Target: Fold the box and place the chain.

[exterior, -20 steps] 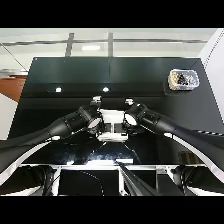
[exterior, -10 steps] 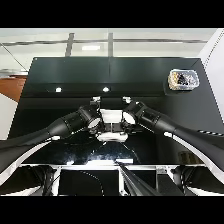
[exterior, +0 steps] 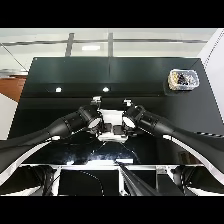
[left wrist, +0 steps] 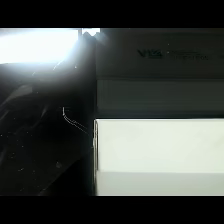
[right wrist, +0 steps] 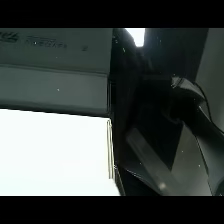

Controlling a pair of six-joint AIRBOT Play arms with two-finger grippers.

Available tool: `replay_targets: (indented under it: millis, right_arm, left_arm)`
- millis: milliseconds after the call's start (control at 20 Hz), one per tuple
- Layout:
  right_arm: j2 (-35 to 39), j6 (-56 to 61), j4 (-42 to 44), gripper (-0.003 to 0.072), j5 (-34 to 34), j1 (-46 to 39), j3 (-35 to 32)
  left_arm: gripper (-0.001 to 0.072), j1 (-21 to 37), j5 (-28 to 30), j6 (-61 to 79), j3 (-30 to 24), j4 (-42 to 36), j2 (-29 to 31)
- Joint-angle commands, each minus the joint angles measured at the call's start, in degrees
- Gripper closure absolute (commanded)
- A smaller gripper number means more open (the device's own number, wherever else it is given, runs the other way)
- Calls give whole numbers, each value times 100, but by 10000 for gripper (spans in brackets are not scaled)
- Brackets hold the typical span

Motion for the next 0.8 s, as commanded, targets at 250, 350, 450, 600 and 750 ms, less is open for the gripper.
replay_targets:
  millis: [250,350,450,600,750]
  right_arm:
    - [0,26,35,470,-356,-61,-35]
    - [-7,26,35,478,-356,-61,-35]
    - [-15,26,35,478,-356,-61,-35]
    - [-24,26,35,478,-402,-61,-35]
    - [-24,22,35,478,-442,-57,-37]
  left_arm:
    - [677,-2,-28,4,2,-9,0]
    - [677,-2,-31,4,2,-9,0]
    - [677,-2,-31,4,2,-9,0]
    - [677,-2,-28,4,2,-11,0]
    - [677,-2,-28,4,2,-11,0]
